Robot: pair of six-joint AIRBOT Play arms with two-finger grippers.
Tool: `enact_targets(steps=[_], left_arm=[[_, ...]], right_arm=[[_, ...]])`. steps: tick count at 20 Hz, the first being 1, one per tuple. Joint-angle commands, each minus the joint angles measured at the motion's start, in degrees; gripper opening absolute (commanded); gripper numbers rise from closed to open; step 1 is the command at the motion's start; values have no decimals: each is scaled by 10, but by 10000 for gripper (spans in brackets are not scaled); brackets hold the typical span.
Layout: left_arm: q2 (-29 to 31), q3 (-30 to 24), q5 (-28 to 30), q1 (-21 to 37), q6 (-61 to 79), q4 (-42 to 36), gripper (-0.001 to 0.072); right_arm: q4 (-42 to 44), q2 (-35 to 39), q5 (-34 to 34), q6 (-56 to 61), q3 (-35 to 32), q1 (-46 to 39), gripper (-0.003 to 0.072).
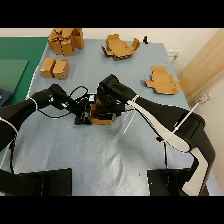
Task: Fold the box.
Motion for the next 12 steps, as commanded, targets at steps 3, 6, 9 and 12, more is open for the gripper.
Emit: enact_targets(steps=[3, 6, 9, 12], left_arm=[[0, 0, 3, 0, 0, 1, 97], [0, 0, 6, 0, 0, 1, 97], [0, 0, 6, 0, 0, 1, 97], [0, 0, 6, 0, 0, 1, 97]], right_arm=[[35, 42, 48, -39, 0, -22, 470], [40, 90, 46, -86, -7, -42, 472], [73, 159, 52, -147, -36, -71, 472], [85, 255, 101, -165, -136, -127, 0]])
